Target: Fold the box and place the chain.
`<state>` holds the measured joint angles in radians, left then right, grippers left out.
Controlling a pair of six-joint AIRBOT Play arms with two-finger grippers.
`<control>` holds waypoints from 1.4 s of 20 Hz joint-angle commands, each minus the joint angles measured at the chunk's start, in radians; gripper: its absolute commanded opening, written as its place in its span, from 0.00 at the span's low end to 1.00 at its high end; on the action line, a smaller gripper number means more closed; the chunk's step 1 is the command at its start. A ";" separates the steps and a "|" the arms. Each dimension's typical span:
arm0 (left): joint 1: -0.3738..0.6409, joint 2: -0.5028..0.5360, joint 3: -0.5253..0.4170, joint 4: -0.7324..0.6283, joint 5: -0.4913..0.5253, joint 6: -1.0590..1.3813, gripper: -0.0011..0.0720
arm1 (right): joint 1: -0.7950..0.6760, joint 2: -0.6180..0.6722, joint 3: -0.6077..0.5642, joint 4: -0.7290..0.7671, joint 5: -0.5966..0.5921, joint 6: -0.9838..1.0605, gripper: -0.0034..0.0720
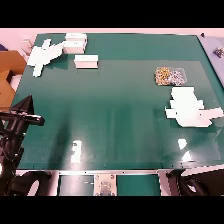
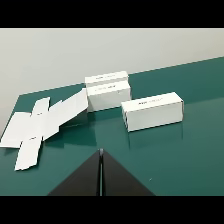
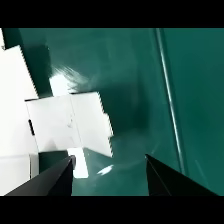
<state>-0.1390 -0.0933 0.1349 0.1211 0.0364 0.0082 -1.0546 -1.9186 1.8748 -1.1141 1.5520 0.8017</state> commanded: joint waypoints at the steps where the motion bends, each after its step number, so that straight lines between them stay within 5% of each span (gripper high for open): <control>1: 0.000 0.000 0.000 0.000 0.000 0.000 0.04 | 0.018 -0.059 0.033 0.084 0.016 -0.048 0.73; 14: 0.000 0.000 0.000 0.000 0.000 0.000 0.04 | 0.067 -0.131 0.033 -0.031 0.037 -0.050 0.73; 28: 0.000 0.000 0.000 0.000 0.000 0.000 0.04 | 0.071 -0.215 0.029 0.032 0.155 -0.052 0.72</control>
<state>-0.1390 -0.0933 0.1349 0.1211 0.0368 0.0086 -0.9852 -2.1155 1.9049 -1.0897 1.7100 0.7563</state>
